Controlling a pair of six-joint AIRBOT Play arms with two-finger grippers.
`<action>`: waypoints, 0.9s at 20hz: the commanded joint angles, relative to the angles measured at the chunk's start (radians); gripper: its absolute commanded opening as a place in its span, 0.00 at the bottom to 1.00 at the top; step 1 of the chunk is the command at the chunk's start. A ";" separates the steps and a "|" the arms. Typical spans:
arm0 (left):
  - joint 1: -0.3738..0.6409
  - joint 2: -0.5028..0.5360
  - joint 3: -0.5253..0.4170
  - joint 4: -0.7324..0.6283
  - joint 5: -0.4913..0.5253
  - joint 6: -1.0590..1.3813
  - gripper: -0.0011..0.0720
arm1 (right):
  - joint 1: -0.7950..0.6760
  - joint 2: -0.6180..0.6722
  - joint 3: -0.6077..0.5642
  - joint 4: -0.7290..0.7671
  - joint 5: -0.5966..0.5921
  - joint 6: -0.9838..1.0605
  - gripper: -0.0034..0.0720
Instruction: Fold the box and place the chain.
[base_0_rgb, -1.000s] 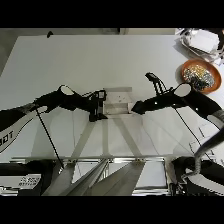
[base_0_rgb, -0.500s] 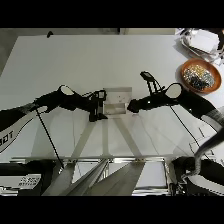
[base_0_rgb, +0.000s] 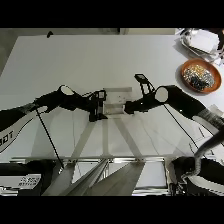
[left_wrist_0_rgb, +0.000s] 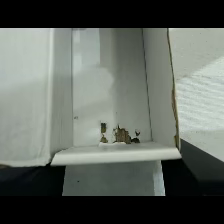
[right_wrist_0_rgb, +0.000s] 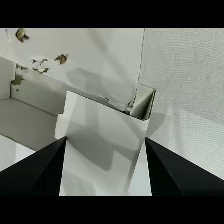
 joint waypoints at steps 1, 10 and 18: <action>0.000 0.000 -0.001 0.000 0.000 0.000 0.26 | 0.048 -0.037 0.055 -0.108 0.009 0.145 0.75; 0.000 0.000 -0.001 0.000 0.000 0.000 0.26 | 0.056 -0.138 0.207 -0.190 0.206 0.282 0.76; 0.000 0.000 -0.001 0.000 0.000 0.000 0.26 | -0.010 -0.138 0.314 -0.090 0.270 0.183 0.80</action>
